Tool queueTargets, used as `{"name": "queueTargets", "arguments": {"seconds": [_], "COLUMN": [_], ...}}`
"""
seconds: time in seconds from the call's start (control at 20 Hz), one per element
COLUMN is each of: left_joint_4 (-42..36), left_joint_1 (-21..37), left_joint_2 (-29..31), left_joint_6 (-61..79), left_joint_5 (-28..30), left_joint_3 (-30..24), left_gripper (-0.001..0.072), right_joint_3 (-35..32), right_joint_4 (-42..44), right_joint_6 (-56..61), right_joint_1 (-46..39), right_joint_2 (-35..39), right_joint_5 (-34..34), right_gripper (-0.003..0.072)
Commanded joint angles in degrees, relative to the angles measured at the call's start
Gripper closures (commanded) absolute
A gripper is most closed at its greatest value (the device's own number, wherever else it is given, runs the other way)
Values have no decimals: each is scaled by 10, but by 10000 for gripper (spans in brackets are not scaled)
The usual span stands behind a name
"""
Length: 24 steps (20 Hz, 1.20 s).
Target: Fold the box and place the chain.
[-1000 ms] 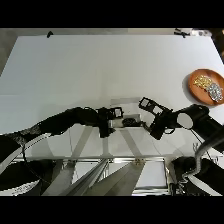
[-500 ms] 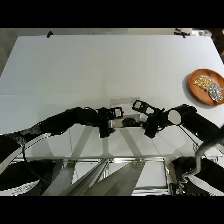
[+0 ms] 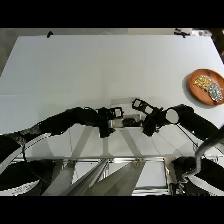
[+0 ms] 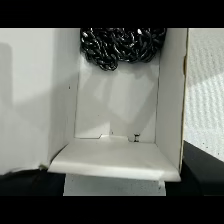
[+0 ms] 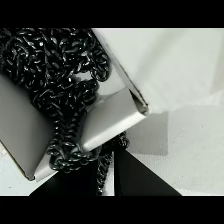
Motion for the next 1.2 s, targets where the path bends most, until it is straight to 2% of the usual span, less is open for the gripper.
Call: {"name": "queueTargets", "arguments": {"seconds": [0.0,0.2,0.6,0.85,1.0,1.15], "left_joint_4": [0,0,0,0,0,0], "left_joint_1": [0,0,0,0,0,0], "left_joint_2": [0,0,0,0,0,0], "left_joint_6": [0,0,0,0,0,0], "left_joint_5": [0,0,0,0,0,0], "left_joint_3": [0,0,0,0,0,0], "left_gripper": [698,698,698,698,698,698], "right_joint_3": [-2,-2,4,83,133,149], "right_joint_4": [5,-1,-56,-32,11,13], "right_joint_6": [12,15,109,134,133,134], "right_joint_1": [0,0,0,0,9,55], "right_joint_2": [-2,19,181,280,295,295], "right_joint_5": [11,47,60,46,35,12], "right_gripper": [670,671,672,673,673,672]}}
